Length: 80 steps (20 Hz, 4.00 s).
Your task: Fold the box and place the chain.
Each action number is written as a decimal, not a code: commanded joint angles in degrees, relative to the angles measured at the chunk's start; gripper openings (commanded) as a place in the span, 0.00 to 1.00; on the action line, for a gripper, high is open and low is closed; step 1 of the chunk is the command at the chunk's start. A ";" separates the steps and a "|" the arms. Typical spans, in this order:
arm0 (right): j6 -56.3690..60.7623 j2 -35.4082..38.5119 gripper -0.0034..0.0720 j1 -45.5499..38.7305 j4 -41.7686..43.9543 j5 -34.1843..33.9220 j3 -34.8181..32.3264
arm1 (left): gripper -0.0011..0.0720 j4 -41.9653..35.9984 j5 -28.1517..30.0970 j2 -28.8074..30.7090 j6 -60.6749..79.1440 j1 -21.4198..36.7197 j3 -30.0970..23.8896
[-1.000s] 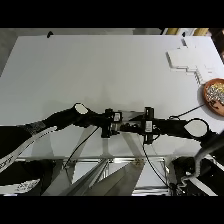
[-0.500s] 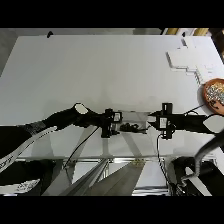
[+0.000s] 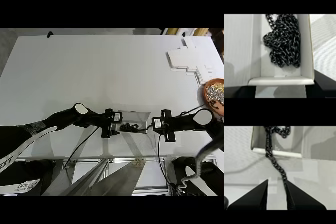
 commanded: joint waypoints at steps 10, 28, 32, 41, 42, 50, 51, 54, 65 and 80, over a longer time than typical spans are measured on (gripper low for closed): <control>-1.11 -7.96 0.33 6.73 4.44 -5.75 -0.59 | 0.36 0.02 0.02 0.00 0.00 0.04 0.02; 14.73 18.32 0.07 6.73 2.05 3.82 -0.57 | 0.36 0.02 0.02 0.00 0.00 0.04 0.02; 14.47 19.12 0.07 6.75 25.20 2.49 -0.59 | 0.36 0.02 0.00 0.00 0.00 0.04 0.02; 20.85 11.30 0.27 21.11 29.51 -20.50 -0.57 | 0.36 0.02 0.00 0.00 0.00 0.04 0.02; 20.85 9.70 0.29 21.77 29.31 -21.18 -0.57 | 0.36 0.02 0.00 0.00 0.00 0.04 0.02; 28.48 9.75 0.27 20.02 5.25 -7.43 7.02 | 0.36 0.00 -0.02 0.00 0.00 0.04 0.02; 29.07 10.60 0.27 17.88 -0.15 -2.71 8.52 | 0.36 0.02 0.00 0.00 0.00 0.04 0.02; 28.02 11.82 0.26 9.05 -14.62 6.60 9.38 | 0.36 0.02 0.02 0.00 0.00 0.04 0.02; 7.96 -7.17 0.42 5.38 -6.75 -0.39 5.11 | 0.36 0.02 0.00 0.00 0.00 0.04 0.02; 19.26 7.52 0.07 8.22 -10.01 4.15 4.48 | 0.36 0.02 0.00 0.00 0.00 0.04 0.02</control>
